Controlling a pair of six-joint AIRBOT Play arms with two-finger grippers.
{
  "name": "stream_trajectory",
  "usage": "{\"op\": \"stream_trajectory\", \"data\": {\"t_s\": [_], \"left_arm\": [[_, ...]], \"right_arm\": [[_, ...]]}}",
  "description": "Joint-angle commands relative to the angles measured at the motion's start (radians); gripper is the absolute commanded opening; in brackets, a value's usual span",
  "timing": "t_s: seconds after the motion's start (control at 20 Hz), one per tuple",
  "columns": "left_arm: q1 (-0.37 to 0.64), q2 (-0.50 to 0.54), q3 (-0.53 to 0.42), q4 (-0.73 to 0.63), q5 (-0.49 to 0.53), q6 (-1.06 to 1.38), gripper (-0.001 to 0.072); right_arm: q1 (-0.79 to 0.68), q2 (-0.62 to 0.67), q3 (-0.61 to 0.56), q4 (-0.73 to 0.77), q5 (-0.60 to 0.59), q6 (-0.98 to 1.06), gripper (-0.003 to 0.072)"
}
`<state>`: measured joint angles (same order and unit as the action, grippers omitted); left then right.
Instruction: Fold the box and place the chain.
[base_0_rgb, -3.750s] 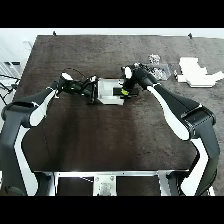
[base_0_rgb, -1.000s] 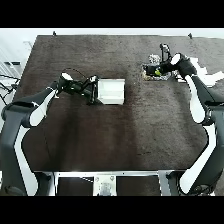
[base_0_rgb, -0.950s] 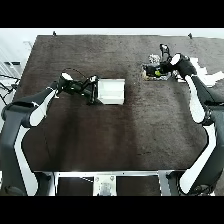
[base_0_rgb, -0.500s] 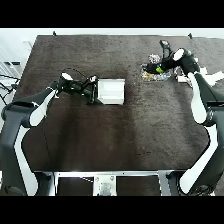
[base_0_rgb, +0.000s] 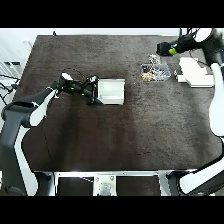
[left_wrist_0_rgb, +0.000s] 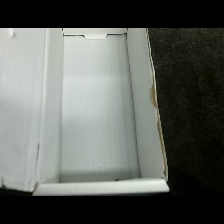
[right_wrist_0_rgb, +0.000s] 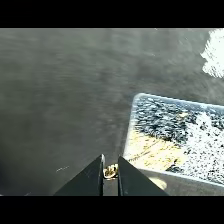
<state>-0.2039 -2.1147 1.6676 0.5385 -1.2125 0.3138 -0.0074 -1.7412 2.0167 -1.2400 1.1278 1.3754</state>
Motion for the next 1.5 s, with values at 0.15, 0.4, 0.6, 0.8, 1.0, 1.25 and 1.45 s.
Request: {"op": "stream_trajectory", "data": {"t_s": [0.15, 0.4, 0.6, 0.8, 1.0, 1.25, 1.45], "left_arm": [[0.0, 0.0, 0.0, 0.0, 0.0, 0.0, 0.0423], [0.0, 0.0, 0.0, 0.0, 0.0, 0.0, 0.0423], [0.0, 0.0, 0.0, 0.0, 0.0, 0.0, 0.0423], [0.0, 0.0, 0.0, 0.0, 0.0, 0.0, 0.0423], [0.0, 0.0, 0.0, 0.0, 0.0, 0.0, 0.0423], [0.0, 0.0, 0.0, 0.0, 0.0, 0.0, 0.0423], [0.0, 0.0, 0.0, 0.0, 0.0, 0.0, 0.0423]], "right_arm": [[0.08, 0.225, 0.001, 0.002, 0.201, -0.059, 0.0012], [0.189, 0.365, 0.001, -0.001, 0.369, -0.079, 0.0012], [0.292, 0.418, 0.0, -0.001, 0.431, -0.078, 0.0012], [0.417, 0.42, -0.022, -0.001, 0.444, -0.078, 0.0012], [0.482, 0.42, -0.119, 0.002, 0.378, -0.078, 0.0012], [0.521, 0.415, -0.29, 0.039, 0.164, -0.076, 0.0012], [0.528, 0.37, -0.371, 0.041, -0.001, -0.078, 0.001]]}}
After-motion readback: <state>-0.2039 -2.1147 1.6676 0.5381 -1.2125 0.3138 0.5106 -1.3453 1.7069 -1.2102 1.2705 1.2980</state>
